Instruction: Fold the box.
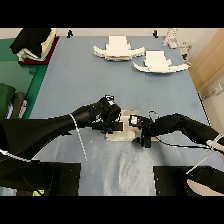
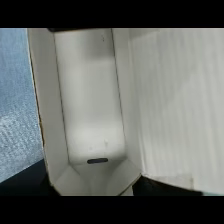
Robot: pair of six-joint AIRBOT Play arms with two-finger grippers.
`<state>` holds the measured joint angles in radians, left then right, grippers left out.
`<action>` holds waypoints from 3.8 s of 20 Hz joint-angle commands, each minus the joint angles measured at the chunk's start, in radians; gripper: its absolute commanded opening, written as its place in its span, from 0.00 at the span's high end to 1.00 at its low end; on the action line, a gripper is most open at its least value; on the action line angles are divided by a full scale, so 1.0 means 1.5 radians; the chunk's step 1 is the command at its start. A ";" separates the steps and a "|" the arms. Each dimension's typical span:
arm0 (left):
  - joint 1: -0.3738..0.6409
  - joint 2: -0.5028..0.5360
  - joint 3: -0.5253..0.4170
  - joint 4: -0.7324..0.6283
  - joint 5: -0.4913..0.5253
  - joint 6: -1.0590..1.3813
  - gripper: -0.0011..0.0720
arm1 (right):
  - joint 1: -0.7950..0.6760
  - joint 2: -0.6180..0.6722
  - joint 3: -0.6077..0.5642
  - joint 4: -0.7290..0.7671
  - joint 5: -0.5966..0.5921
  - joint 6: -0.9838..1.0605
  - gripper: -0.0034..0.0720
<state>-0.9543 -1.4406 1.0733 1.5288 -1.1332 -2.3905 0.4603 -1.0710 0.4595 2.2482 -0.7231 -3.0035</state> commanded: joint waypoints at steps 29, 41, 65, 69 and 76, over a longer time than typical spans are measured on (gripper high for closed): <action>0.000 0.006 0.023 -0.010 -0.042 0.062 0.17 | 0.000 0.000 0.000 0.000 0.000 0.000 0.26; 0.002 0.179 0.069 0.037 -0.125 0.274 0.96 | 0.000 0.000 0.000 0.000 0.000 0.000 0.26; 0.306 0.273 -0.418 -0.664 0.283 1.759 0.04 | 0.000 0.000 0.000 0.000 0.000 0.000 0.26; 0.306 0.261 -0.422 -0.675 0.319 1.756 0.04 | 0.000 0.000 0.000 0.000 0.000 0.000 0.26; 0.306 0.242 -0.421 -0.710 0.334 1.799 0.04 | 0.000 0.000 0.000 0.000 0.000 0.000 0.26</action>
<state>-0.4942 -1.0607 0.4431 0.5098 -0.6338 0.2481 0.4603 -1.0710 0.4591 2.2482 -0.7227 -3.0039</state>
